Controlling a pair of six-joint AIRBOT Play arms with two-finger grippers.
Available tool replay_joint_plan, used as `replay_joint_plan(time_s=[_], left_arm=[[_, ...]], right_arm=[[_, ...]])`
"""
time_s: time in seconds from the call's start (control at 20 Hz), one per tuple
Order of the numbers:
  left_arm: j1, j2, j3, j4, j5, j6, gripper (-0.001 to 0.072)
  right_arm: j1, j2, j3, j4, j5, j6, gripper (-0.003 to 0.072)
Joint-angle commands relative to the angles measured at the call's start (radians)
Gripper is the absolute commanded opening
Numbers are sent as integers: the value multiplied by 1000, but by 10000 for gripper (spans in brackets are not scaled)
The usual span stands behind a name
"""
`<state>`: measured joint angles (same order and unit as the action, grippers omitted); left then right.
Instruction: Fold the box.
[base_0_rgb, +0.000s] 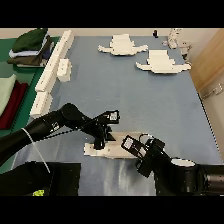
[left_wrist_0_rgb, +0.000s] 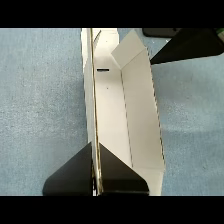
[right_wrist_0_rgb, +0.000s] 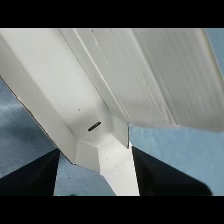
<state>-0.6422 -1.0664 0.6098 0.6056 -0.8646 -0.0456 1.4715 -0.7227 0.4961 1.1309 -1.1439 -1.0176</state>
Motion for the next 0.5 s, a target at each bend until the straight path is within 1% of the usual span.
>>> replay_joint_plan(time_s=[0.0,0.1,0.2,0.3,0.45], left_arm=[[0,1,1,0,0,0,16],[0,1,1,0,0,0,16],[0,1,1,0,0,0,15],[0,1,1,0,0,0,16],[0,1,1,0,0,0,16]], right_arm=[[-52,62,-37,19,68,-136,716],[-135,139,-79,62,135,-253,716],[-254,199,-109,167,183,-441,716],[-392,212,-116,302,198,-673,716],[-623,182,-117,581,214,-1093,716]])
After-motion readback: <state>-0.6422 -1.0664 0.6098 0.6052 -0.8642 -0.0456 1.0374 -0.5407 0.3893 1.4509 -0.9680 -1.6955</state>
